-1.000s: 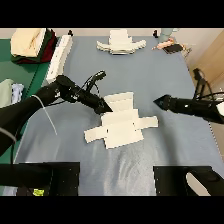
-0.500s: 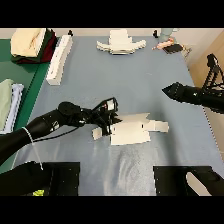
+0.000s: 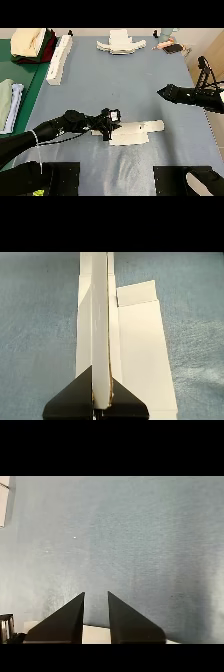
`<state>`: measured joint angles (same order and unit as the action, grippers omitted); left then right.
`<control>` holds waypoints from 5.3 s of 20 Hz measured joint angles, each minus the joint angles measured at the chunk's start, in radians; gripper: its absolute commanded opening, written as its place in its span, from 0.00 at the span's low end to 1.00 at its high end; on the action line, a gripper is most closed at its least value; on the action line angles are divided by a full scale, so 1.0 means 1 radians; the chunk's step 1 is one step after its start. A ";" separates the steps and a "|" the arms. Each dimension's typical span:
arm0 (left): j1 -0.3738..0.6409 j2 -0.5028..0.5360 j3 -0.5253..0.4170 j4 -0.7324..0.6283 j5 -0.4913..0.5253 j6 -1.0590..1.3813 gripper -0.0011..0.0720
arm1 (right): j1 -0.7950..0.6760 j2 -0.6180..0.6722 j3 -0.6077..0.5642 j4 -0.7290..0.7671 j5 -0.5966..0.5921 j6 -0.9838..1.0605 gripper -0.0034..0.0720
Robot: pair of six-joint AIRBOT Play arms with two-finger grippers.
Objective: Fold the box.
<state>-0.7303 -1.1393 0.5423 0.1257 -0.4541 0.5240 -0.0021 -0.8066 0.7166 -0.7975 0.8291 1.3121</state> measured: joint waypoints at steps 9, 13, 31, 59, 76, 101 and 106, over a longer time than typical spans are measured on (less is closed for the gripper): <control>0.221 -0.007 0.098 0.070 -0.230 -0.239 0.03 | 0.004 -0.003 0.000 0.001 0.002 -0.001 0.34; 0.219 -0.007 0.110 0.141 -0.333 -0.286 0.03 | 0.004 -0.004 0.000 0.001 0.002 -0.001 0.34; 0.265 -0.127 0.174 0.182 -0.493 -0.360 0.03 | 0.004 -0.004 0.000 -0.006 0.000 -0.001 0.34; 0.142 -0.131 0.158 0.229 -0.386 -0.341 0.03 | 0.004 -0.004 0.000 -0.017 0.002 -0.003 0.34; 0.138 -0.131 0.158 0.226 -0.367 -0.341 0.03 | 0.111 0.043 -0.008 -0.217 0.333 0.169 0.05; 0.138 -0.131 0.158 0.227 -0.367 -0.341 0.03 | 1.226 -0.043 -0.301 -1.182 0.006 0.341 1.00; 0.138 -0.131 0.158 0.227 -0.367 -0.341 0.03 | 1.228 -0.047 -0.231 -1.231 0.072 0.528 1.00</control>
<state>-0.5926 -1.2701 0.6998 0.3523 -0.8215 0.1833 1.2259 -0.8532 0.4858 -2.0281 0.9016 1.8404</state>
